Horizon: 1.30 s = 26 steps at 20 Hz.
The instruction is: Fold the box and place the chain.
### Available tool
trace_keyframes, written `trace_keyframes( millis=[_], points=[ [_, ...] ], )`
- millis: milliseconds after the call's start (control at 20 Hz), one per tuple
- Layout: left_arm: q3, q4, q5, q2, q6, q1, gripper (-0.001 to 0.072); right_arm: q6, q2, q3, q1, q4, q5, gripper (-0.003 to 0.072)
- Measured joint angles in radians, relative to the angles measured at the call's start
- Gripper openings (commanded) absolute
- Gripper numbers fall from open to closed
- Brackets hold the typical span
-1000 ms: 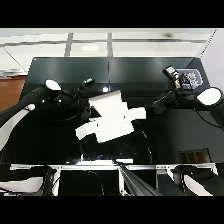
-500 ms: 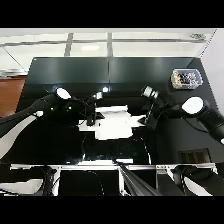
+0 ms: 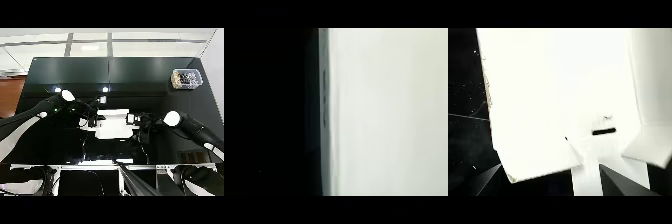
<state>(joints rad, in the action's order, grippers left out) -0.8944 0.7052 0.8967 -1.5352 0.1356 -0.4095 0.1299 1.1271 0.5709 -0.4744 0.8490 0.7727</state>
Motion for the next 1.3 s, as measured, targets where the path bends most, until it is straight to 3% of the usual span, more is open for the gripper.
trace_keyframes(
  millis=[550, 1300],
  points=[
    [-0.001, 0.024, -0.003, 0.000, -0.003, -0.006, 0.0028, -0.031, 0.011, 0.014, -0.070, -0.060, -0.159, 0.0711],
    [0.000, 0.028, -0.003, -0.001, -0.003, -0.007, 0.0028, -0.163, 0.034, 0.058, 0.074, -0.231, -0.150, 0.0711]
  ],
)
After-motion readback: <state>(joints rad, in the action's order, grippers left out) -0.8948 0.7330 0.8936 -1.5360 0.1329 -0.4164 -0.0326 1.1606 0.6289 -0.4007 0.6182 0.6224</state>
